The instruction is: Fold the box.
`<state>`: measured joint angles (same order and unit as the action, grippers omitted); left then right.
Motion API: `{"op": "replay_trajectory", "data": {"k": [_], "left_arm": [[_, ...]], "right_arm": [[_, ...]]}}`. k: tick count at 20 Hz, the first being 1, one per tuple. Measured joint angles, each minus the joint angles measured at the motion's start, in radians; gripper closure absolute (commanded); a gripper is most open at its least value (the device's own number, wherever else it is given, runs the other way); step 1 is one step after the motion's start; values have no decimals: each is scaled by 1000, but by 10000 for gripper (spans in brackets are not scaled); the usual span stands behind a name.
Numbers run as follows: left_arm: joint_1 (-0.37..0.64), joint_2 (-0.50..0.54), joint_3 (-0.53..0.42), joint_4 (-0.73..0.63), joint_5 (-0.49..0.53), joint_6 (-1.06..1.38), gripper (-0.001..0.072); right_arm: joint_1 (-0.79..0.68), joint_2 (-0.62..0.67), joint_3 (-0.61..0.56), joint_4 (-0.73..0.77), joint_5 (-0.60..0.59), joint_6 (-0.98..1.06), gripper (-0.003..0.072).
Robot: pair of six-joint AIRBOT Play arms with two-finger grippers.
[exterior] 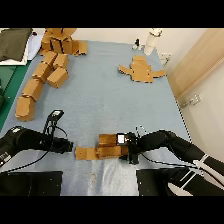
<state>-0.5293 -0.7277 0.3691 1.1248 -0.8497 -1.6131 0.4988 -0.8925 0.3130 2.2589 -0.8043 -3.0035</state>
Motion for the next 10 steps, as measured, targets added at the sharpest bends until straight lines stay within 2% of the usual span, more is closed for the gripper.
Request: {"op": "replay_trajectory", "data": {"k": [5,10], "left_arm": [[13,-107,-9,-220,51,114,699],[-35,-184,-11,-332,74,172,699]], "right_arm": [[0,0,0,0,0,0,88],[0,0,0,0,0,0,88]]}}
